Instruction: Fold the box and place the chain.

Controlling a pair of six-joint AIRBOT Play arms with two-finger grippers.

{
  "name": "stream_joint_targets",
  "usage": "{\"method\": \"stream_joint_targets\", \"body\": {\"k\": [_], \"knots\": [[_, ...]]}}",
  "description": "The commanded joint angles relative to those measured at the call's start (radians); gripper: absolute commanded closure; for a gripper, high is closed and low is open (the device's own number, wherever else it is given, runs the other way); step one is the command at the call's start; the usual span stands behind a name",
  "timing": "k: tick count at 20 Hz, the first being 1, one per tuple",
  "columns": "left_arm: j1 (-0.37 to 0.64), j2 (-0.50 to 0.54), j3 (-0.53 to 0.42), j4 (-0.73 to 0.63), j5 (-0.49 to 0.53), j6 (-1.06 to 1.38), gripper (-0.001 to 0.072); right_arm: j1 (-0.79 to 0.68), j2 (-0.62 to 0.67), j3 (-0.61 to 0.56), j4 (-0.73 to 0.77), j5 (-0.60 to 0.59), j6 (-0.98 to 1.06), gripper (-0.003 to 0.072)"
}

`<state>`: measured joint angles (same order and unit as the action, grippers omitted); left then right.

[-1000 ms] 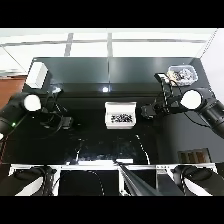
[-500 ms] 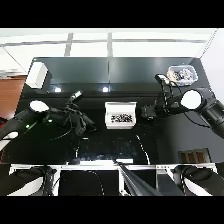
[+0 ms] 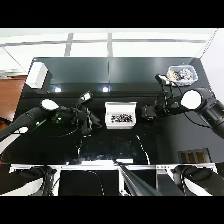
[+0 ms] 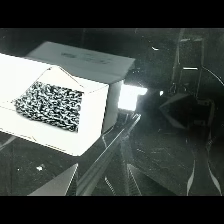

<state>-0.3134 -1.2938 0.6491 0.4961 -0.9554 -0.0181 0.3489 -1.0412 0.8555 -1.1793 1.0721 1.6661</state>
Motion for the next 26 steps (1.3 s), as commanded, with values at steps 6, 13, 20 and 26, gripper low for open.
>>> {"method": "stream_joint_targets", "body": {"k": [6,13,20,26], "knots": [[-0.058,-0.059,0.069,0.095,0.122,0.442,-0.0009,0.0,0.001,0.0,0.0,-0.003,0.003,0.0318],[-0.06,-0.163,0.145,-0.005,0.106,0.43,-0.0009,0.0,0.001,0.0,0.0,-0.003,0.003,0.0318],[-0.082,-0.168,0.152,-0.003,0.108,0.43,-0.0008,0.0,0.001,0.0,0.0,-0.004,0.003,0.0318],[-0.086,-0.169,0.153,0.053,0.11,0.292,-0.0007,0.0,0.001,0.0,0.0,-0.011,0.003,0.0318]]}}
